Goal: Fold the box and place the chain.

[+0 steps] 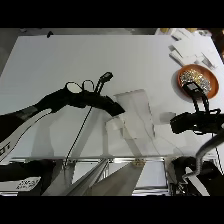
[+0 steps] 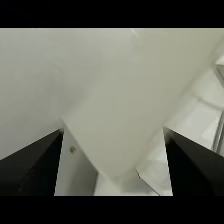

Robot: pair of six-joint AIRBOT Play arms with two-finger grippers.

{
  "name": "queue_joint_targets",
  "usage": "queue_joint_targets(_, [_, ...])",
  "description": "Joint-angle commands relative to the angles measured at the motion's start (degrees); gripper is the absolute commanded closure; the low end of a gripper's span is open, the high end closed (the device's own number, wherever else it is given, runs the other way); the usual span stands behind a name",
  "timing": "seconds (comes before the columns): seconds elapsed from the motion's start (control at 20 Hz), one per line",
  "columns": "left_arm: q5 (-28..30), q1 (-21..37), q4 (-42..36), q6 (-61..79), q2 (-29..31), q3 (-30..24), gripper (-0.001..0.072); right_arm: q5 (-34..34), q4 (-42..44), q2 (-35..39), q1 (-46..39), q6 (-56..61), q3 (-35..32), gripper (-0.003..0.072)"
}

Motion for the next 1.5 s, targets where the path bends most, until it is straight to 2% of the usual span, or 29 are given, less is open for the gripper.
queue_joint_targets(0.0, [-4.5, 0.8, -1.8, 2.1, -7.0, 6.6, 0.0014, 0.5, 0.3, 0.1, 0.1, -0.2, 0.0, 0.0668])
queue_joint_targets(0.2, [-14.6, 1.0, 0.4, 3.6, -10.7, 9.0, 0.0034, 0.4, 0.2, 0.1, 0.1, -0.2, 0.0, 0.0668])
queue_joint_targets(0.25, [-16.3, 0.9, 1.4, 4.3, -11.0, 9.0, 0.0092, 0.4, 0.2, 0.1, 0.1, -0.2, 0.0, 0.0668])
queue_joint_targets(0.3, [-17.8, 0.9, 2.0, 4.8, -11.1, 9.0, 0.0103, 0.4, 0.2, 0.1, 0.1, -0.2, 0.0, 0.0668])
queue_joint_targets(0.35, [-18.0, 0.9, 2.2, 5.2, -11.1, 9.0, 0.021, 0.4, 0.2, 0.1, 0.1, -0.2, 0.0, 0.0668])
queue_joint_targets(0.4, [-17.9, 1.0, 2.1, 5.3, -11.1, 9.0, 0.0361, 0.4, 0.2, 0.1, 0.1, -0.2, 0.0, 0.0668])
queue_joint_targets(0.45, [-17.8, 0.9, 2.1, 6.7, -11.1, 9.0, 0.0401, 0.4, 0.2, 0.1, 0.1, -0.2, 0.0, 0.0668])
queue_joint_targets(0.5, [-17.8, 0.9, 2.2, 8.5, -11.1, 9.0, 0.0491, 0.4, 0.2, 0.1, 0.1, -0.2, 0.0, 0.0668])
queue_joint_targets(0.65, [-17.3, 1.0, 2.2, 14.2, -11.0, 9.0, 0.0701, 0.4, 0.2, 0.1, 0.1, -0.2, 0.0, 0.0668])
queue_joint_targets(0.9, [-11.9, 0.8, 2.3, 15.3, -9.6, 9.0, 0.0704, 0.3, 1.6, 0.1, 0.1, -0.2, 0.0, 0.0664])
queue_joint_targets(0.95, [-11.7, 0.8, 2.9, 15.2, -8.9, 9.0, 0.0705, -0.2, 2.4, 0.1, 0.1, -0.2, 0.0, 0.0611])
queue_joint_targets(1.05, [-11.6, 0.3, 8.2, 15.1, -6.8, 9.2, 0.0705, -1.8, 3.0, 0.1, 0.1, -0.3, 0.0, 0.0414])
queue_joint_targets(1.1, [-11.4, -0.1, 11.9, 15.0, -5.2, 9.2, 0.0705, -2.7, 3.0, 0.1, 0.1, -0.7, 0.1, 0.0354])
queue_joint_targets(1.35, [-11.8, -5.3, 31.6, 14.6, 4.3, 9.2, 0.0705, -4.8, 1.1, 0.1, 0.1, -3.7, 2.7, 0.0346])
queue_joint_targets(1.45, [-12.2, -7.2, 34.0, 14.4, 6.2, 9.2, 0.0706, -5.1, 0.0, 0.1, 0.0, -3.7, 3.8, 0.0346])
